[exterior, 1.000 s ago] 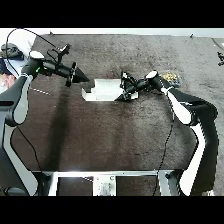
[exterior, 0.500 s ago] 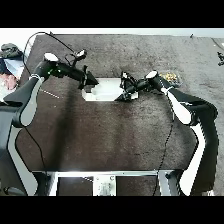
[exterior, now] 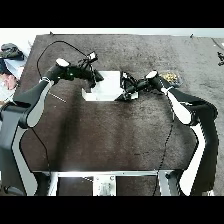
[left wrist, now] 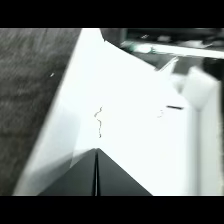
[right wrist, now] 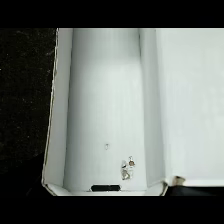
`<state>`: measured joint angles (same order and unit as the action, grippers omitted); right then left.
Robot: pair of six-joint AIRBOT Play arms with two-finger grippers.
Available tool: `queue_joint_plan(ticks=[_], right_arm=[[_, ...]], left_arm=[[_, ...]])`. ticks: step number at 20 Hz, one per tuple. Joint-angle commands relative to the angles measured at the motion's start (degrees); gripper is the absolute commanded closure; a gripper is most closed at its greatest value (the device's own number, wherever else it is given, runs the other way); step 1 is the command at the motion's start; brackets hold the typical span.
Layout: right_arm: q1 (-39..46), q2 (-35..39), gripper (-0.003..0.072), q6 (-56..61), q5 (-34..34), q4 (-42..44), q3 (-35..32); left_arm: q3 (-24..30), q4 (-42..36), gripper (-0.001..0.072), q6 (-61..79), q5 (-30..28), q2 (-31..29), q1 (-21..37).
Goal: Fold the box and place the chain.
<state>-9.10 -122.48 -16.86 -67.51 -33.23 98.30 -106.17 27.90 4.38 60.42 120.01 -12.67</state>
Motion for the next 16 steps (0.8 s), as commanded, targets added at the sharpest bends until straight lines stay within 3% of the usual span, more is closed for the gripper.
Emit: queue_joint_plan(ticks=[1, 9, 14, 16], right_arm=[[0.0, 0.0, 0.0237, 0.0, 0.0, 0.0, 0.0], [0.0, 0.0, 0.0237, 0.0, 0.0, 0.0, 0.0], [0.0, 0.0, 0.0237, 0.0, 0.0, 0.0, 0.0], [0.0, 0.0, 0.0237, 0.0, 0.0, 0.0, 0.0]], left_arm=[[0.1, 0.4, 0.0697, -0.5, -2.7, 2.3, -0.3], [0.0, 0.4, 0.0697, -0.4, -1.7, 3.9, -0.3], [-0.4, 0.1, 0.0698, 0.6, -0.9, -0.6, 1.7], [-0.6, 0.3, 0.0698, 0.6, 2.1, -3.3, 3.5]])
